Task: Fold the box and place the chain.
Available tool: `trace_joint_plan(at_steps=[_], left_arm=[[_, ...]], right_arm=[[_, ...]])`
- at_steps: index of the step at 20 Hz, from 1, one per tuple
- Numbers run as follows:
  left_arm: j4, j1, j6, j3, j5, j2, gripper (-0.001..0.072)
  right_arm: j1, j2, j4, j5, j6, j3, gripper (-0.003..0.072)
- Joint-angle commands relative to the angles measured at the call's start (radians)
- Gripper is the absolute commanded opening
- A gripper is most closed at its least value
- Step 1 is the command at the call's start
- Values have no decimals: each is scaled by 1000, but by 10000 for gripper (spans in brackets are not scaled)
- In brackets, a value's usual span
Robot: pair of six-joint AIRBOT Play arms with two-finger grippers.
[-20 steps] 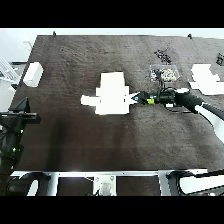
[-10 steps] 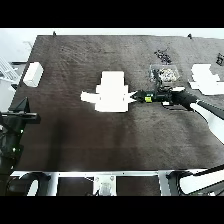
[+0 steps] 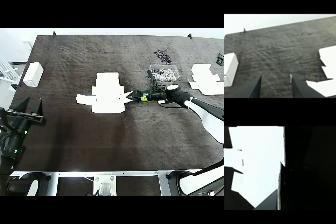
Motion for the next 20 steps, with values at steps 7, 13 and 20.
trace_joint_plan(at_steps=[7,13,20], left_arm=[[-77,0,-1,61,-14,-96,414],[-74,0,0,389,-202,-656,414],[-81,0,-20,559,-417,-953,412]], right_arm=[[2,-2,9,-2,9,4,10],[3,-1,10,-50,8,3,10],[3,-1,10,-49,-8,4,11]])
